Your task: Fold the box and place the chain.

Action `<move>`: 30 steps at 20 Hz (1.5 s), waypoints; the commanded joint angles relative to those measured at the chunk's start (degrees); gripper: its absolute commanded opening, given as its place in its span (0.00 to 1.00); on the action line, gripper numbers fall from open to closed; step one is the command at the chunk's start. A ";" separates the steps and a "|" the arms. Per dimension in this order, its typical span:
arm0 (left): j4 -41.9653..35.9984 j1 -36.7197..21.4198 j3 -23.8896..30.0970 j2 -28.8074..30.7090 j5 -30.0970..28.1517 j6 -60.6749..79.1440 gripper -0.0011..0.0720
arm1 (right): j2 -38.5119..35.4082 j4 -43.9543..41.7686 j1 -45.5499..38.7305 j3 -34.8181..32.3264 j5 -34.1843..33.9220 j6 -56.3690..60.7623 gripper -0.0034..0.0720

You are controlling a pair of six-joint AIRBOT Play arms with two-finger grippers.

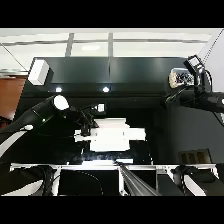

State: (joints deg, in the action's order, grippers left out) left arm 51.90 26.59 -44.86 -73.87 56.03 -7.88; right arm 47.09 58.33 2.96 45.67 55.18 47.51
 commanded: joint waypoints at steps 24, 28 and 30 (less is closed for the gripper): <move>4.17 0.94 0.11 -1.46 -2.32 -1.64 0.05 | 3.76 -4.98 26.71 -20.37 -11.87 -34.69 0.98; 3.45 0.96 0.28 -1.49 -3.10 -1.75 0.05 | 4.83 -4.96 29.88 -20.37 -12.98 -34.73 0.98; 1.14 0.96 1.07 -1.51 -4.72 -1.75 0.05 | 5.57 -4.98 31.67 -20.37 -13.53 -34.73 0.98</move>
